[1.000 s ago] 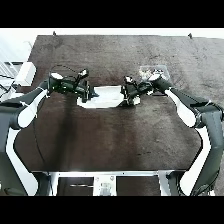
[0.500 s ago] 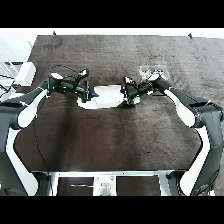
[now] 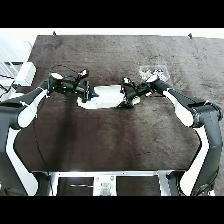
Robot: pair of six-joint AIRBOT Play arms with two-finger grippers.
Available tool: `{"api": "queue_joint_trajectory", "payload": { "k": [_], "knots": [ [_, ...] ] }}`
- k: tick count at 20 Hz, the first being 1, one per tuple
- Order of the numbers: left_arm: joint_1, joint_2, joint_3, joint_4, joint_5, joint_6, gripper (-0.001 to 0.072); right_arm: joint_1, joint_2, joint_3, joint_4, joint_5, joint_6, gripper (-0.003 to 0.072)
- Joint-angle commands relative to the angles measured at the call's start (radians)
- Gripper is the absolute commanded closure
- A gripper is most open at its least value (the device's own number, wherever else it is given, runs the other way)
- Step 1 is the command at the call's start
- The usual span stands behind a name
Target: Fold the box and place the chain.
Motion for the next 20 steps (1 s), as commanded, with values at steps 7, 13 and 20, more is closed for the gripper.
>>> {"api": "queue_joint_trajectory", "payload": {
  "k": [7, 13, 20],
  "knots": [
    [0.0, -0.001, 0.0, 0.0, 0.0, 0.0, 0.069, -0.015, 0.002, 0.013, 0.007, 0.066, 0.009, -0.0034],
    [0.0, -0.001, 0.0, 0.0, 0.0, 0.0, 0.069, -0.018, 0.012, 0.017, 0.01, 0.073, 0.009, -0.0034],
    [0.0, -0.001, 0.0, 0.0, 0.0, 0.0, 0.069, -0.01, 0.01, 0.004, -0.052, 0.005, 0.034, 0.0034]
  ]
}}
